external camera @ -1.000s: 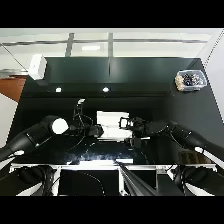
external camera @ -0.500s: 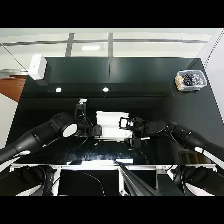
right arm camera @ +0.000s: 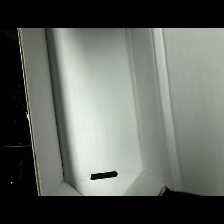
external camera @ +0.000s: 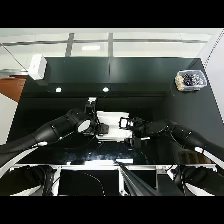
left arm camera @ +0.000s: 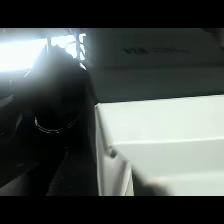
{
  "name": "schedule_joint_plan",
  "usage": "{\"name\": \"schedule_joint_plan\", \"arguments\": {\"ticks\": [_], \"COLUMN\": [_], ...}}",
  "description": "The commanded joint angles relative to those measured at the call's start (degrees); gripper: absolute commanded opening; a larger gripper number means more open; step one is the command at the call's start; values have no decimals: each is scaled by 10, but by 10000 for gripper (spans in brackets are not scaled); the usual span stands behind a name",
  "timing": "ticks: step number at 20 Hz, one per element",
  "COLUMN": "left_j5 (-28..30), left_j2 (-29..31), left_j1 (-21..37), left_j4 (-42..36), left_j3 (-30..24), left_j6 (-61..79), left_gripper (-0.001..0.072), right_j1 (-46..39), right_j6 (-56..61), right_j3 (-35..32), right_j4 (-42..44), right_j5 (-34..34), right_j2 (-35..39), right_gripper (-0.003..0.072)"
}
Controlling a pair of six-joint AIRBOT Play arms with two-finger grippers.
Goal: Fold the box and place the chain.
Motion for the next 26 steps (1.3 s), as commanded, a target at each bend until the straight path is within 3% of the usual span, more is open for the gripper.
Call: {"name": "schedule_joint_plan", "arguments": {"ticks": [1, 3, 4, 7, 8, 26], "left_j5": [-12, -15, -22, -29, -33, -47], "left_j2": [-24, -33, -36, -40, -40, -50], "left_j1": [-5, -5, -6, -9, -12, -16], "left_j4": [3, 0, 0, 0, 2, 19], "left_j3": [24, 31, 31, 32, 33, 50], "left_j6": [-2, -3, -10, -18, -18, -58], "left_gripper": [389, 371, 326, 317, 271, 271], "right_j1": [0, 0, 0, 0, 0, 0], "right_j6": [0, 0, 0, 0, 0, 0], "right_j3": [0, 0, 0, 0, 0, 0], "right_j4": [0, 0, 0, 0, 0, 0], "right_j5": [0, 0, 0, 0, 0, 2], "right_j2": [0, 0, 0, 0, 0, 0], "right_gripper": [352, 352, 352, 352, 351, 352]}}
